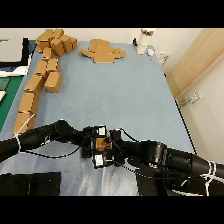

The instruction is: Fold the box.

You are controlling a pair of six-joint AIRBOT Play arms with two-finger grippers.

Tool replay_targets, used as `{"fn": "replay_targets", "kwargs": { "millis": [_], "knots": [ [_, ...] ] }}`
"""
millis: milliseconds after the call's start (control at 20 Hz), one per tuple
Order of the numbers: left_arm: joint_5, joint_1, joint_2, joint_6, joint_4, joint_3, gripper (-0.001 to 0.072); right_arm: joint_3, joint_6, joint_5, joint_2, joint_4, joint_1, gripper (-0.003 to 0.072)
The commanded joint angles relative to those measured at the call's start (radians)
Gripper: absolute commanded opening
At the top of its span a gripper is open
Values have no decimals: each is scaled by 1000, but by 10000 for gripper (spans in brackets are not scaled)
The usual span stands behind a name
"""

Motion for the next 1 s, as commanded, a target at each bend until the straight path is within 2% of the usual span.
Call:
{"fn": "replay_targets", "kwargs": {
  "millis": [0,200,250,400,450,600,700,950],
  "knots": [
    [0,0,0,0,0,0,470,22,1,-31,1,-6,0,362],
    [0,0,0,0,0,0,470,23,1,-35,26,-6,0,361],
    [0,0,0,0,0,0,470,23,1,-41,39,-6,0,336],
    [0,0,0,0,0,0,470,23,2,-60,52,-6,-1,323],
    [0,0,0,0,0,0,470,23,4,-61,50,-6,-2,270],
    [0,0,0,1,0,0,471,22,11,-54,41,-6,-1,260],
    [0,0,0,0,0,0,471,22,11,-53,33,-6,-2,220],
    [0,0,0,0,0,0,471,22,11,-49,29,-6,-1,220]
  ]
}}
